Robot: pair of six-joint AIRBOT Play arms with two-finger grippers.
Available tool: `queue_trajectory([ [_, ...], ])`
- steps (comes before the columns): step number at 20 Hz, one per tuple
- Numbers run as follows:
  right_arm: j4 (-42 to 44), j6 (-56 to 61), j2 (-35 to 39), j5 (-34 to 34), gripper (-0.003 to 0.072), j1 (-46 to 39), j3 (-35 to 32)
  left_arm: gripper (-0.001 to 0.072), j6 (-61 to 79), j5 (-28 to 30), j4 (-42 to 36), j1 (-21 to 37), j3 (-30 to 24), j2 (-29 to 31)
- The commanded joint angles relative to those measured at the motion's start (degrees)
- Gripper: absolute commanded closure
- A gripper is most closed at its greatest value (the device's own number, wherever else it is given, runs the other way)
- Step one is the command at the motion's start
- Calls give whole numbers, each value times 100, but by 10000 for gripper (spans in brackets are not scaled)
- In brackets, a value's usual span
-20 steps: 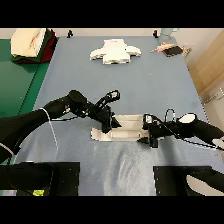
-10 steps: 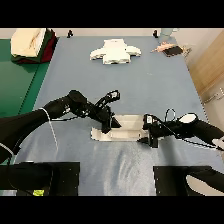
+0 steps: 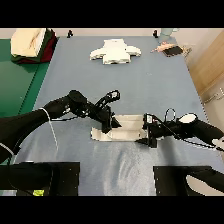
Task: Fold the box.
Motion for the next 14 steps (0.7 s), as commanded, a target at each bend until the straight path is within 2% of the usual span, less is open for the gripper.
queue_trajectory([
  [1, -136, -48, 9, 33, 79, 0, -28, 693, 2, 2, 2, 2, 0, 4],
  [5, -133, -63, 9, 24, 82, 0, -31, 692, 2, 2, 2, 2, 0, 4],
  [7, -216, -61, 9, 22, 159, 2, -31, 692, 2, 2, 2, 2, 0, 4],
  [8, -289, -61, 9, 20, 249, 48, -31, 693, 2, 2, 2, 2, 0, 4],
  [9, -387, -61, 9, 15, 307, 127, -31, 692, 2, 2, 2, 2, 0, 4],
  [10, -496, -59, 7, 11, 323, 212, -31, 693, 0, 2, 2, 2, 0, 4],
  [12, -542, -46, 7, -70, 316, 286, -33, 692, 0, 2, 0, 2, 0, 4],
  [13, -546, -39, 7, -125, 278, 284, -33, 693, 2, 2, 2, 2, 0, 4],
  [14, -544, -35, 7, -208, 170, 284, -33, 693, 2, 2, 2, 2, 0, 4],
])
